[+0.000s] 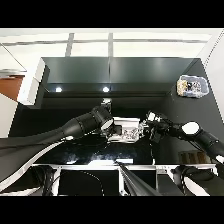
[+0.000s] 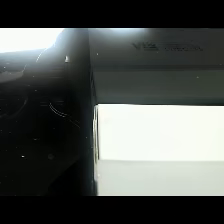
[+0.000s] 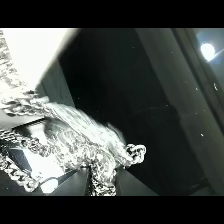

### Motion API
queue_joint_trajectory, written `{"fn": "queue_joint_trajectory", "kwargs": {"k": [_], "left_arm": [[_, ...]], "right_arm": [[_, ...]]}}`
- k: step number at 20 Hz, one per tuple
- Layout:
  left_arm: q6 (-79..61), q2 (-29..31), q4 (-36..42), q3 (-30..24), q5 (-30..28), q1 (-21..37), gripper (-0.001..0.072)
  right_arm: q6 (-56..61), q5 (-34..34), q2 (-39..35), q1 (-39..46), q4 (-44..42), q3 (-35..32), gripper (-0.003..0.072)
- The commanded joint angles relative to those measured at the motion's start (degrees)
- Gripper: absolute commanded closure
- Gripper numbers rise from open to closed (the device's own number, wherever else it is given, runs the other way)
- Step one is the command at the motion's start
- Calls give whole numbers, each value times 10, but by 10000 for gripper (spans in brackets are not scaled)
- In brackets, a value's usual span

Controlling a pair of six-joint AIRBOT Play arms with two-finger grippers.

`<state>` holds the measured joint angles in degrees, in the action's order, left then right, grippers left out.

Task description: Fold the box and place the chain.

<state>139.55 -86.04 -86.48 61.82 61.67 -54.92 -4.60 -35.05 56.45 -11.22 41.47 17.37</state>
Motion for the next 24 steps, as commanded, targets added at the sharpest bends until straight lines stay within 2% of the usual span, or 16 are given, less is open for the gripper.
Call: {"fn": "queue_joint_trajectory", "kwargs": {"k": [1, 5, 10, 12, 16, 21, 24], "left_arm": [[0, 0, 0, 0, 1, 0, 676], [0, 0, 0, 0, 1, 0, 676], [0, 0, 0, 0, 5, 0, 676], [0, 0, 0, 0, 5, 0, 676], [0, 0, 0, 0, 5, 0, 676], [0, 0, 0, 0, 4, 0, 676], [0, 0, 0, 0, 4, 0, 676]], "right_arm": [[-1, -9, 1, 0, -9, 0, 652], [5, -9, 1, 0, -9, 2, 646], [81, -28, -16, 0, 0, 26, 646], [126, -37, -32, 0, 31, 37, 646], [237, -129, -65, 0, 112, 80, 645], [321, -266, -134, 0, 110, 139, 644], [367, -313, -189, 0, 100, 180, 644]]}}
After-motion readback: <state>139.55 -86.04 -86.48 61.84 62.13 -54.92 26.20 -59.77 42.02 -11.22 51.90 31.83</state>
